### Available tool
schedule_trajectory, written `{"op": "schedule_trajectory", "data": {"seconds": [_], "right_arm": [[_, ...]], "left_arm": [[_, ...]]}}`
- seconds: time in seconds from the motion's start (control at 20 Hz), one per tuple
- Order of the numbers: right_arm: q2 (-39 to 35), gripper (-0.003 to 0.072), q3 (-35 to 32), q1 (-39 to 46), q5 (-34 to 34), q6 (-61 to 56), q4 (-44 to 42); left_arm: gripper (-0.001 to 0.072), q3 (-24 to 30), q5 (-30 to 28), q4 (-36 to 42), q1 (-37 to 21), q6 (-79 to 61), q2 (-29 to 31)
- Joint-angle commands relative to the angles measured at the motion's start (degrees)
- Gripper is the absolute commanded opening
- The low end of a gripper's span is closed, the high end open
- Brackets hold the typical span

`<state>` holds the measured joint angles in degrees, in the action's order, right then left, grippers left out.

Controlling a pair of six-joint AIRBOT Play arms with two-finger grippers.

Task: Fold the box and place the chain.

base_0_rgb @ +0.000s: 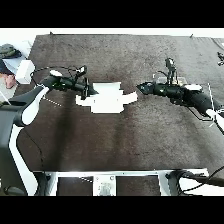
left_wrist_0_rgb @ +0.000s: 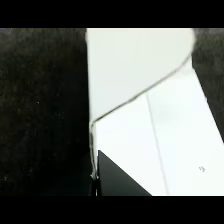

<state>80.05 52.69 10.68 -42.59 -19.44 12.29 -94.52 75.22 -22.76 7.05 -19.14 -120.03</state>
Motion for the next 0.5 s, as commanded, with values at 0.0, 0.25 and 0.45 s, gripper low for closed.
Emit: {"op": "schedule_trajectory", "data": {"seconds": [0.0,0.25,0.45], "right_arm": [[0.0,0.0373,0.0,0.0,-0.3,0.1,0.1],[0.0,0.0374,0.0,-0.2,-2.7,6.6,0.5],[0.0,0.0401,0.0,-0.9,-8.1,19.3,0.5]], "left_arm": [[0.0007,0.5,-2.2,-2.8,-0.1,-0.9,-0.1],[0.0010,0.5,-3.1,-3.8,-0.1,-0.9,-0.1],[0.0011,0.5,-3.1,-3.8,-0.1,-0.8,-0.1]]}}
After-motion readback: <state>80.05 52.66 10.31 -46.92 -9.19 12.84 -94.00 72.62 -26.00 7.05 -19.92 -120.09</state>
